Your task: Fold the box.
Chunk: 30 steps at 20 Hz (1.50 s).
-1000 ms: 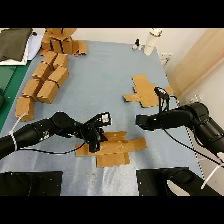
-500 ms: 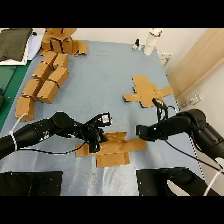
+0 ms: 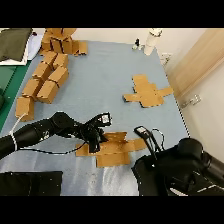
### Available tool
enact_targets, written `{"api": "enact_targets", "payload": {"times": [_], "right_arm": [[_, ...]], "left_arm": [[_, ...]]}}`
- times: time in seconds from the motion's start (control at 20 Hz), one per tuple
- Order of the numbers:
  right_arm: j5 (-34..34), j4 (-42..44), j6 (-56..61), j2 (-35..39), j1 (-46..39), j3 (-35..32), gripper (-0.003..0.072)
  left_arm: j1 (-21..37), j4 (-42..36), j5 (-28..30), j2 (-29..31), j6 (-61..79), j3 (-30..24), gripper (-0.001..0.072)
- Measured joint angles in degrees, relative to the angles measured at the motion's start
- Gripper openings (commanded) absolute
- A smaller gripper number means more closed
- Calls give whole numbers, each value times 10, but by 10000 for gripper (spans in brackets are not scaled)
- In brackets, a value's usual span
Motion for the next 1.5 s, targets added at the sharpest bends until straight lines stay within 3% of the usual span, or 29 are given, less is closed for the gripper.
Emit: {"api": "enact_targets", "payload": {"times": [0.25, 0.3, 0.35, 0.4, 0.6, 0.85, 1.5], "right_arm": [[84, -148, 3, -40, 210, -10, 5], [99, -181, 8, -58, 247, -11, 100], [112, -211, 11, -75, 278, -12, 367], [123, -244, 14, -94, 303, -12, 502], [154, -334, 19, -157, 351, -12, 502], [167, -377, 21, -203, 366, -13, 502], [171, -472, 42, -229, 370, -13, 502]], "left_arm": [[0, 0, 0, 0, 0, 0, 13], [0, 0, 0, 0, 0, 0, 13], [0, 0, 0, 0, 0, 0, 13], [0, 0, 0, 0, 0, 0, 13], [0, 0, 0, 0, 0, 0, 13], [0, 0, 0, 0, 0, 0, 13], [0, 0, 0, 0, 0, 0, 13]]}}
